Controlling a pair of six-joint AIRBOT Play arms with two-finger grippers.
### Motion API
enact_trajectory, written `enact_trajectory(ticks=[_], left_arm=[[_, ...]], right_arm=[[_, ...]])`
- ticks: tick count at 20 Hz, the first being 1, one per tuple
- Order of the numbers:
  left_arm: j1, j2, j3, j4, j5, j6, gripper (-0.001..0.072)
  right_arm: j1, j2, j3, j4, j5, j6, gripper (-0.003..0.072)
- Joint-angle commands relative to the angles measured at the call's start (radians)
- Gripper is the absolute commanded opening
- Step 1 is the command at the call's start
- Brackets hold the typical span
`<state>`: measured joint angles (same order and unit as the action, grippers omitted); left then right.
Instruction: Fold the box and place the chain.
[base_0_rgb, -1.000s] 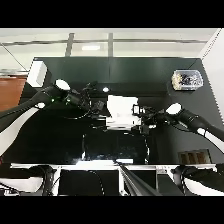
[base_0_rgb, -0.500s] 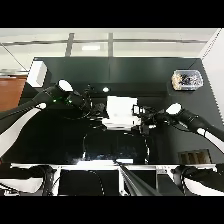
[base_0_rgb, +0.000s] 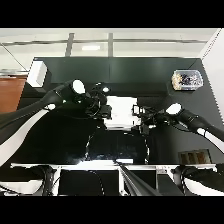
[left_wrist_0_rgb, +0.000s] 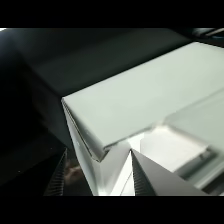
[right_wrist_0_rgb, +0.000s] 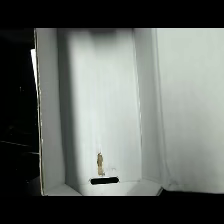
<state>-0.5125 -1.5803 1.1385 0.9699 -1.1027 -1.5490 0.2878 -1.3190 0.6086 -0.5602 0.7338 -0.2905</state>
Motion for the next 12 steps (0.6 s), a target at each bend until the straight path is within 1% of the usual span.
enact_trajectory(ticks=[1, 4, 6, 9, 12], left_arm=[[-0.069, 0.0, 0.023, 0.16, 0.026, -0.178, 0.0459], [-0.142, -0.001, 0.023, 0.302, 0.03, -0.301, 0.0459], [-0.173, -0.001, 0.027, 0.38, 0.027, -0.385, 0.046], [-0.196, -0.001, 0.056, 0.431, 0.026, -0.509, 0.0459], [-0.224, -0.015, 0.107, 0.47, 0.017, -0.528, 0.0459]], right_arm=[[0.001, -0.001, 0.0, 0.002, -0.005, 0.005, 0.0404], [0.001, -0.001, 0.0, 0.002, -0.005, 0.005, 0.0403], [0.001, -0.001, 0.0, 0.002, -0.005, 0.005, 0.0404], [0.001, -0.001, 0.0, 0.002, -0.005, 0.005, 0.0404], [0.001, -0.001, 0.0, 0.002, -0.005, 0.005, 0.0404]])
